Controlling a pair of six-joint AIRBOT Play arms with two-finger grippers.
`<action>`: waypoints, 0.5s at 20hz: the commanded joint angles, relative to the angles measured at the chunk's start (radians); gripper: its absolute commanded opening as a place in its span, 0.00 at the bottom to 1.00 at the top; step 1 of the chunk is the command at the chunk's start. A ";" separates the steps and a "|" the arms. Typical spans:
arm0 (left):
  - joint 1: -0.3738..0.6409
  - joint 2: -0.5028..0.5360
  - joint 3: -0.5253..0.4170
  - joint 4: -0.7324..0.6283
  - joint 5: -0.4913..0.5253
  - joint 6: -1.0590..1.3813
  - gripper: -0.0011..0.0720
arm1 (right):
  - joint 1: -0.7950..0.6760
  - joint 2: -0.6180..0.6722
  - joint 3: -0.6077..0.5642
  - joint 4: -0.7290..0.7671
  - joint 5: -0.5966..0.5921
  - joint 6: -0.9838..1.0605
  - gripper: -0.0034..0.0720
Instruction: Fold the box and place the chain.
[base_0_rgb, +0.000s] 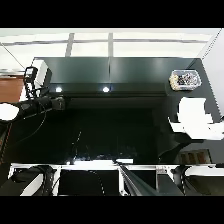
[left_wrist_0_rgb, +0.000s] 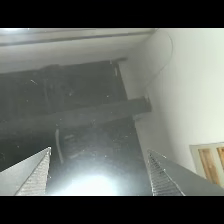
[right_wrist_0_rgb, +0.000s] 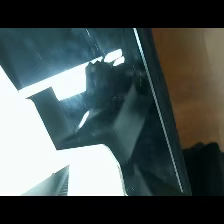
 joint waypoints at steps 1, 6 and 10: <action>0.000 -0.001 0.000 0.000 -0.017 0.000 0.99 | -0.015 -0.005 -0.012 -0.015 0.028 -0.015 0.39; 0.000 -0.005 0.000 0.000 -0.016 0.000 0.99 | -0.014 0.035 -0.012 0.089 0.059 -0.064 0.06; 0.000 -0.006 0.000 0.000 -0.017 0.000 0.99 | 0.012 0.129 -0.067 0.282 0.064 -0.087 0.06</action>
